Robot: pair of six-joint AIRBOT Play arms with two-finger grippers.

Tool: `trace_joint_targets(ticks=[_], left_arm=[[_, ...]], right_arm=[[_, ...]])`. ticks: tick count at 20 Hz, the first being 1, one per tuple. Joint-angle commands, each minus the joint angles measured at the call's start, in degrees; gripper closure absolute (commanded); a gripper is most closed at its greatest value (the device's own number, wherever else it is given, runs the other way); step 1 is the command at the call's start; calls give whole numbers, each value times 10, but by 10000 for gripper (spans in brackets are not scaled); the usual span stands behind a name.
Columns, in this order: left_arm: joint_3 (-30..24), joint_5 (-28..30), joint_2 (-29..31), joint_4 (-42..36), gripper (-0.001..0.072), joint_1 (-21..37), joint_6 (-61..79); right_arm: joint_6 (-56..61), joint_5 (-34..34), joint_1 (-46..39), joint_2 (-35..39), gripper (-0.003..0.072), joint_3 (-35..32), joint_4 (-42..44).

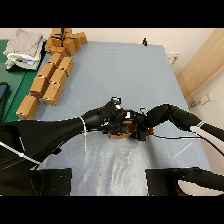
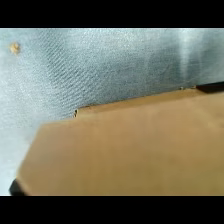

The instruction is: Fold the box.

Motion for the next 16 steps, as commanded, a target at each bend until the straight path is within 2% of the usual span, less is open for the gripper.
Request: trace_joint_targets(ticks=[1, 2, 3, 4, 5, 12, 13, 14, 15, 16], left_arm=[[2, 4, -7, 3, 357, 0, -3], [2, 1, -8, 8, 362, 0, -20], [2, -2, -8, 13, 541, 0, -32], [2, -1, -8, 13, 646, 0, -32], [2, -1, -8, 12, 671, 0, -33], [2, -2, -7, 9, 665, 0, -40], [2, -2, -7, 8, 620, 0, -40], [2, -2, -7, 7, 422, 0, -40], [3, -3, -7, 4, 326, 0, -40], [5, -5, -6, -2, 327, 0, -40]], right_arm=[[0, 0, 0, 0, 183, 1, 0], [0, 0, 0, 0, 184, 0, 0], [0, 0, 0, 0, 184, 0, 0], [0, 0, 0, 0, 184, 0, 0], [0, 0, 0, 0, 184, 1, 0], [0, 0, 0, 0, 184, 0, 0], [0, 0, 0, 0, 184, 0, 0], [0, 0, 0, 0, 184, 0, 0], [0, 0, 0, 0, 184, 0, 0], [0, 0, 0, 0, 184, 0, 0]])
